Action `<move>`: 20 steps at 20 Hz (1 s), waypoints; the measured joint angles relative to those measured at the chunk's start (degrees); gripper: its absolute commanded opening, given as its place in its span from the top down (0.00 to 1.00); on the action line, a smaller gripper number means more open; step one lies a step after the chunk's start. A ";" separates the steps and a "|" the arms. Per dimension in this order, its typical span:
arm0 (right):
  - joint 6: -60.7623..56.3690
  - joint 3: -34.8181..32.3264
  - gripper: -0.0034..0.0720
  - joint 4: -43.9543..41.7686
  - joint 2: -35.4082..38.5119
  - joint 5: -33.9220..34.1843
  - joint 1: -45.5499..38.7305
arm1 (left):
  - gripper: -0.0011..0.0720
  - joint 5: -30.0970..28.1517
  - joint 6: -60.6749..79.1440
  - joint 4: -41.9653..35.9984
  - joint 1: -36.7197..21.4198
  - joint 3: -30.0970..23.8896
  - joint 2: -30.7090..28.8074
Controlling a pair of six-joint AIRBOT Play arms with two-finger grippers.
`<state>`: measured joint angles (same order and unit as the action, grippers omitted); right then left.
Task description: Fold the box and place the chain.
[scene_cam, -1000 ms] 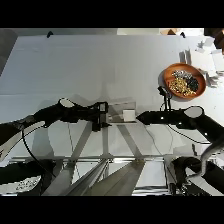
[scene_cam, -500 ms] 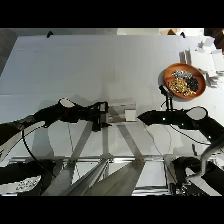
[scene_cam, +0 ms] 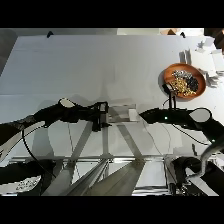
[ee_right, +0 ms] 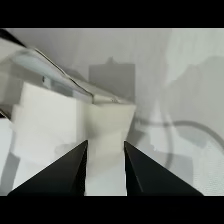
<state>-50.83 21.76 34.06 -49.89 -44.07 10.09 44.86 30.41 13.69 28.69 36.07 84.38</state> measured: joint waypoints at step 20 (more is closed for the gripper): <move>-3.41 0.00 0.31 -2.05 -2.10 -3.30 0.00 | 0.69 -0.02 0.02 0.02 0.00 0.00 0.00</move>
<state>-54.24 21.76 32.01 -51.99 -47.37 10.09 44.84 30.44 13.72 28.69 36.07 84.38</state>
